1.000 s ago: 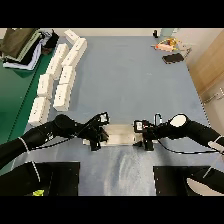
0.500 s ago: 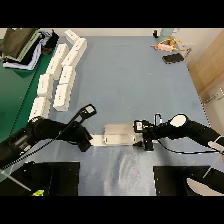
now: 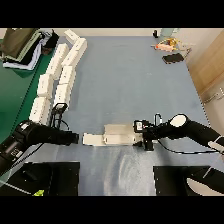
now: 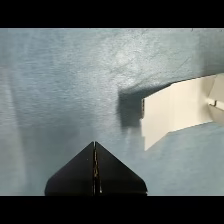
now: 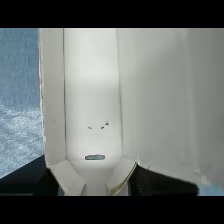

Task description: Fold the box.

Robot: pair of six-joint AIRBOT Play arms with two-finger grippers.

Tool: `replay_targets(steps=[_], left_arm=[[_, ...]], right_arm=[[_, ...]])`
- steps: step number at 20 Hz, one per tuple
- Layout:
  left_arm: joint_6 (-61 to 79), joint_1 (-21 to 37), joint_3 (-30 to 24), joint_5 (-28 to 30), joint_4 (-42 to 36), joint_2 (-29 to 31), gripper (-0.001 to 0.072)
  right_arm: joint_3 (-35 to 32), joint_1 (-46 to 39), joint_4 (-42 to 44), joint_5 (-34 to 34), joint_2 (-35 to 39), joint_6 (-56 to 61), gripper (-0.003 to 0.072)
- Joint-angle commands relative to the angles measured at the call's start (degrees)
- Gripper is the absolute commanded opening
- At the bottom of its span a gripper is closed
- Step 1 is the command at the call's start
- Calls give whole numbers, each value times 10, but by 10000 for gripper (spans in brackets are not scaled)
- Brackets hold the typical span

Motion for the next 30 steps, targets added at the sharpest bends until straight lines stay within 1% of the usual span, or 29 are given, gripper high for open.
replay_targets(steps=[1, 3, 6, 9, 11, 14, 18, 21, 24, 25, 27, 30], left_arm=[[29, 12, -19, 88, -94, -48, 12], [89, 11, -19, 125, -157, -81, 12], [174, 11, -19, 138, -249, -124, 12], [249, 11, -17, 138, -329, -132, 13], [267, 11, -3, 134, -350, -127, 13], [270, 11, 5, 119, -349, -128, 12], [278, 11, 5, 124, -342, -128, 13], [270, 12, 8, 123, -282, -127, 12], [168, 12, 9, 122, -190, -128, 12], [160, 12, 9, 122, -189, -130, 12], [160, 7, 9, 126, -210, -143, 12], [160, -13, 9, 130, -223, -180, 12]], right_arm=[[0, 0, 0, 0, 0, 0, 523], [0, 0, 0, 0, 0, 0, 523], [0, 0, 0, 0, 0, 0, 523], [0, 0, -1, 0, 0, 0, 523], [0, 0, 0, 0, 0, 0, 523], [0, 0, -1, 0, 0, 0, 523], [0, 0, -1, 0, 0, 0, 523], [0, 0, -1, 0, 0, 0, 523], [0, 0, -1, 0, 0, 0, 523], [0, 0, -1, 0, 0, 0, 523], [0, 0, -1, 0, 0, 0, 523], [0, 0, -1, 0, 0, 0, 523]])
